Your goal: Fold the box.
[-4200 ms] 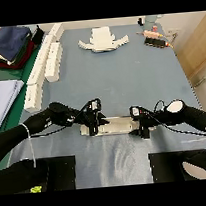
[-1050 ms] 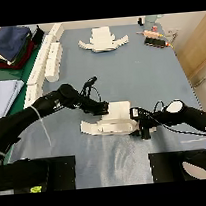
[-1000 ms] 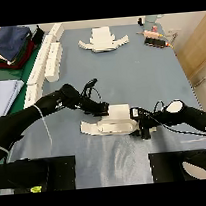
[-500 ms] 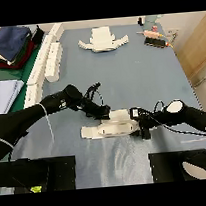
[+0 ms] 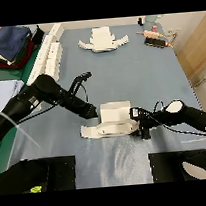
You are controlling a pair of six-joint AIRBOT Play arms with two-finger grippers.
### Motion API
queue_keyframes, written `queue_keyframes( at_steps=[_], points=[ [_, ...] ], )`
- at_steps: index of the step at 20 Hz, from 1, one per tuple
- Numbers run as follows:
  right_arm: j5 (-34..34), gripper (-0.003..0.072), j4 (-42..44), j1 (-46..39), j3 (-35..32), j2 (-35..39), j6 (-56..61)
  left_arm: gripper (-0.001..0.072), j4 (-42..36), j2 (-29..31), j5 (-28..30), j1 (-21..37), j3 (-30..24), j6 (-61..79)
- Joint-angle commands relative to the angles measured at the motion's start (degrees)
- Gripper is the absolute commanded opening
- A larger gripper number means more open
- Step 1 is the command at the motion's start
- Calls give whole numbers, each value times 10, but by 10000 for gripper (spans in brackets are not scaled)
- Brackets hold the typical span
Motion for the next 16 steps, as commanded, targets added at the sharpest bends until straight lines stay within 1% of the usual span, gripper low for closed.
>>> queue_keyframes(
  at_steps=[1, 3, 4, 5, 6, 7, 8, 10, 12, 13, 16],
  points=[
    [1, 605, 0, 0, 1, 0, 0, 13, 79, 78, 23, -58, -30, 48],
    [1, 605, 0, 0, 1, 0, 0, 14, 134, 101, 62, -116, -44, 93],
    [1, 605, 0, 0, 1, 0, 0, 15, 161, 104, 67, -144, -48, 135],
    [1, 605, 0, 0, 1, 0, 0, 17, 145, 104, 65, -148, -55, 195],
    [1, 605, 0, 0, 1, 0, 0, 139, 125, 104, 71, -133, -67, 247],
    [1, 605, 0, 0, 1, 0, 0, 492, 102, 104, 84, -115, -84, 304],
    [1, 605, 0, 0, 1, 0, 0, 647, 75, 104, 106, -92, -106, 372],
    [1, 605, 0, 0, 1, 0, 0, 655, 11, 101, 123, -64, -146, 499],
    [1, 605, 0, 0, 1, 0, 0, 655, -37, 99, 125, -46, -177, 584],
    [0, 605, 0, 0, 1, 0, 0, 655, -45, 96, 130, -41, -189, 605],
    [1, 605, 0, 0, 1, 0, 0, 655, -46, 84, 169, -38, -213, 613]
  ],
)
